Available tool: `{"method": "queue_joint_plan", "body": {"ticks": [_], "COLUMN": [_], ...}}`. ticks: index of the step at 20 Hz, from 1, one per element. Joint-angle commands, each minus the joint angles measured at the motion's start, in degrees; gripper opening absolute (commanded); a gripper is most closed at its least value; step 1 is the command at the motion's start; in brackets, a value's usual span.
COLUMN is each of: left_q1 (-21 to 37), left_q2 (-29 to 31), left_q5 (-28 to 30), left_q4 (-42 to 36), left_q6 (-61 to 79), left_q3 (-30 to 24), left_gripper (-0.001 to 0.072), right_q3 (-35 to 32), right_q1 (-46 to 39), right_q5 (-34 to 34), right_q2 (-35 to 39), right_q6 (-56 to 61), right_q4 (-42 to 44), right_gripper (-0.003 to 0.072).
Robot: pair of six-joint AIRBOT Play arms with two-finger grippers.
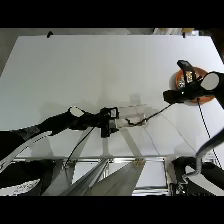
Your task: Fold the box and place the chain.
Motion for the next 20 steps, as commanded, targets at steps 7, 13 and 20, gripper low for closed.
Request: {"method": "queue_joint_plan", "body": {"ticks": [7,13,20], "left_q1": [0.0,0.0,0.0], "left_q2": [0.0,0.0,0.0], "left_q5": [0.0,0.0,0.0], "left_q4": [0.0,0.0,0.0], "left_q6": [0.0,0.0,0.0], "left_q3": [0.0,0.0,0.0], "left_gripper": [0.037,0.037,0.037], "right_q3": [-3.7,-4.1,-4.1], "right_q1": [0.1,0.9,0.9], "right_q5": [-3.2,-5.4,-6.3], "right_q2": [-5.2,-7.3,-10.6], "right_q6": [-1.8,-1.7,-1.6], "right_q4": [-0.5,-1.9,-2.5], "right_gripper": [0.0404,0.0399,0.0388]}}
